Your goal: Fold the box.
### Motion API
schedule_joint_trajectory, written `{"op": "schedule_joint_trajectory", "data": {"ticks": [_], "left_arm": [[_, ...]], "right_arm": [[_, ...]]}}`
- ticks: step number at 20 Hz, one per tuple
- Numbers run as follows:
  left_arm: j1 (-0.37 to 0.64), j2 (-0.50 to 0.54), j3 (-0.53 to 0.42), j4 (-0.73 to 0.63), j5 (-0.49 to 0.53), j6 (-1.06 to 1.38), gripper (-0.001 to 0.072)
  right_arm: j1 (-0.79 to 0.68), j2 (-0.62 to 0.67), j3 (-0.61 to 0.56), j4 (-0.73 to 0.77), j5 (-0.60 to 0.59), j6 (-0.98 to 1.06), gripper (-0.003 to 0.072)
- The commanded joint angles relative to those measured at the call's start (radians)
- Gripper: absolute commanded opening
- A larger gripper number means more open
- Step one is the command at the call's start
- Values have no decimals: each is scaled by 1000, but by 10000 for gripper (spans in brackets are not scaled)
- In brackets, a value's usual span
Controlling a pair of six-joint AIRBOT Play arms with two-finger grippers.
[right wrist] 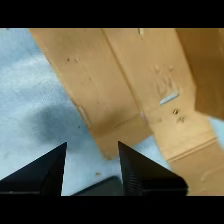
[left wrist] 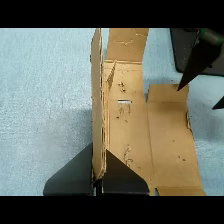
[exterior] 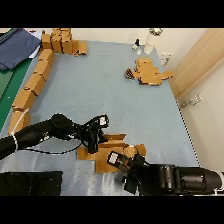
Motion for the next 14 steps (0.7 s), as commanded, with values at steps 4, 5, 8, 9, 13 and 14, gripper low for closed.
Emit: {"op": "schedule_joint_trajectory", "data": {"ticks": [4,5,8,9,13,14], "left_arm": [[0,0,1,0,1,0,12],[0,0,1,0,1,0,13],[0,0,1,0,0,0,12],[0,0,1,0,0,0,13],[0,0,1,0,1,0,12],[0,0,1,0,1,0,13]], "right_arm": [[58,-110,-3,-251,55,-6,499],[58,-119,-3,-254,59,-6,499],[59,-136,-3,-224,71,-7,500],[59,-136,2,-202,71,-7,499],[62,-122,52,-140,11,-8,500],[68,-113,60,-136,-3,-8,500]]}}
